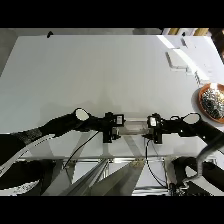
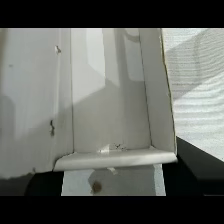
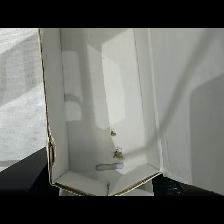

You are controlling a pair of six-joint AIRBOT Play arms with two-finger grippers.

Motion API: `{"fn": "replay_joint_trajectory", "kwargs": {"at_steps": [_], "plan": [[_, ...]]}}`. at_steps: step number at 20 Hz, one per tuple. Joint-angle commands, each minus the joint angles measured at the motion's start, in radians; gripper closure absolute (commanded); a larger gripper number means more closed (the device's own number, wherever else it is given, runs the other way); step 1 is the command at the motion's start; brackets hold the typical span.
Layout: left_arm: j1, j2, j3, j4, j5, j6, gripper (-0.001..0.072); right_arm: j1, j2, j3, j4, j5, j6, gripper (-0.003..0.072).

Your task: Fold the box and place the chain.

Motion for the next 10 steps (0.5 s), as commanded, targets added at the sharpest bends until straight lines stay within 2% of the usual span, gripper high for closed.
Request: {"fn": "replay_joint_trajectory", "kwargs": {"at_steps": [1,6,7,9,10], "plan": [[0.0,0.0,0.0,-0.002,0.001,0.0,0.0387,0.0,0.001,0.0,0.0,0.001,-0.001,0.0218],[0.0,0.0,0.0,-0.002,-0.029,0.0,0.0371,0.0,0.001,0.0,0.0,0.001,-0.001,0.0218],[0.0,0.0,0.0,-0.002,-0.029,0.0,0.0281,0.0,0.001,0.0,0.0,0.001,-0.001,0.0218],[0.001,0.0,0.0,-0.002,-0.029,-0.001,0.0014,0.0,0.001,0.0,0.0,0.001,-0.001,0.0218],[0.002,0.001,0.0,-0.002,-0.029,-0.003,0.0013,0.0,0.001,0.0,0.0,0.001,-0.001,0.0218]]}}
